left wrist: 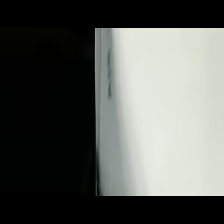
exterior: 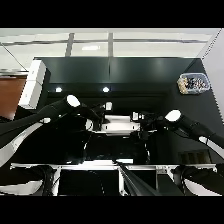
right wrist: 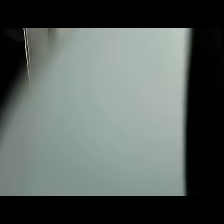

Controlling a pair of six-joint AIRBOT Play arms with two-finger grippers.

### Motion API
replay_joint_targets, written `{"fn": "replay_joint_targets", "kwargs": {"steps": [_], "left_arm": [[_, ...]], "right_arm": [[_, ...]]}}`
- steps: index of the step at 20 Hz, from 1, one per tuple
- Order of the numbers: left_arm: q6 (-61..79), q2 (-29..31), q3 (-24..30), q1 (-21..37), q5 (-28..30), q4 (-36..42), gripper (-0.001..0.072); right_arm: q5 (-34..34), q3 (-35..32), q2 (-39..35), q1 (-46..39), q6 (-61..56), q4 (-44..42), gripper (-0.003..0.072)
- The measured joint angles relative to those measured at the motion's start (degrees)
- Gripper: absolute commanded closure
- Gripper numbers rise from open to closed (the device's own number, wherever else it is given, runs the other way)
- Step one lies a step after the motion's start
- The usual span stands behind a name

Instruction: Fold the box and place the chain.

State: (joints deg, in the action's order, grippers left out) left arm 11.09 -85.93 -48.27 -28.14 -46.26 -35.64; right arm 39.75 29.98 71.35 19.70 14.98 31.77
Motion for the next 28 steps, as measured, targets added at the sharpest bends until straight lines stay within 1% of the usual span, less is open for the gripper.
{"fn": "replay_joint_targets", "kwargs": {"steps": [1, 2, 3, 5, 6, 7, 9, 10, 12, 14, 16, 17, 18, 20, 21, 23, 24, 26, 27, 28], "left_arm": [[-0.7, 0.3, -0.2, 0.1, 0.4, 0.9, 0.0177], [-1.5, 0.5, -0.3, 0.2, -0.2, 0.4, 0.0129], [-2.7, 1.2, -0.6, 0.5, -0.9, 0.0, 0.0127], [-6.9, 3.2, -1.0, 1.4, -0.5, -1.6, 0.0129], [-9.6, 4.7, -1.2, 2.1, -1.0, -2.9, 0.0142], [-12.8, 6.3, -1.3, 2.9, -1.4, -4.2, 0.0246], [-20.9, 10.0, -1.4, 5.2, -4.5, -8.9, 0.0645], [-25.5, 12.0, -1.5, 6.5, -6.0, -10.5, 0.0681], [-32.9, 14.8, -1.5, 9.1, -11.8, -12.8, 0.0681], [-39.6, 16.1, -1.0, 10.3, -18.0, -11.7, 0.0681], [-44.3, 16.3, 0.5, 9.3, -22.7, -6.7, 0.0681], [-45.5, 15.9, 1.5, 8.1, -23.9, -2.9, 0.0681], [-45.6, 15.4, 2.4, 6.8, -23.8, 1.0, 0.0681], [-43.7, 14.4, 3.7, 4.0, -19.9, 9.5, 0.0681], [-42.2, 14.1, 4.1, 3.1, -16.4, 13.4, 0.0681], [-39.8, 13.3, 4.5, 2.3, -7.7, 18.3, 0.0681], [-39.0, 12.8, 4.7, 2.1, -3.0, 19.8, 0.0681], [-37.7, 11.3, 4.7, 2.1, 3.7, 20.7, 0.0681], [-37.3, 10.3, 4.4, 2.1, 5.7, 20.3, 0.0681], [-36.9, 9.2, 4.1, 1.9, 6.6, 19.3, 0.0681]], "right_arm": [[0.0, 0.0, 0.0, 0.0, 0.0, 0.0, 0.0206], [0.0, 0.0, 0.0, 0.0, 0.0, 0.0, 0.0206], [0.0, 0.0, 0.0, 0.0, 0.0, 0.0, 0.0205], [0.0, 0.0, 0.0, 0.0, 0.0, -0.1, 0.0206], [-0.1, 0.0, 0.0, 0.0, 0.0, -0.1, 0.0206], [-0.1, 0.0, 0.0, 0.0, 0.0, -0.1, 0.0206], [-0.2, 0.0, 0.0, 0.0, 0.0, -0.2, 0.0206], [-0.3, 0.0, 0.0, 0.0, 0.0, -0.2, 0.0206], [-0.3, 0.0, 0.0, 0.0, -0.1, -0.3, 0.0206], [-0.4, 0.0, 0.0, 0.0, -0.1, -0.3, 0.0206], [-0.4, 0.0, 0.0, 0.0, -0.2, -0.3, 0.0206], [-0.4, 0.0, 0.0, 0.0, -0.2, -0.3, 0.0206], [-0.4, 0.0, 0.0, 0.0, -0.2, -0.3, 0.0206], [-0.4, 0.0, 0.0, 0.0, -0.2, -0.3, 0.0206], [-0.4, 0.0, 0.0, 0.0, -0.2, -0.3, 0.0206], [-0.4, 0.0, 0.0, 0.0, -0.2, -0.3, 0.0206], [-0.4, 0.0, 0.0, 0.0, -0.2, -0.3, 0.0206], [-0.4, 0.0, 0.0, 0.0, -0.2, -0.3, 0.0206], [-0.4, 0.0, 0.0, 0.0, -0.2, -0.3, 0.0206], [-0.4, 0.0, 0.0, 0.0, -0.2, -0.3, 0.0206]]}}
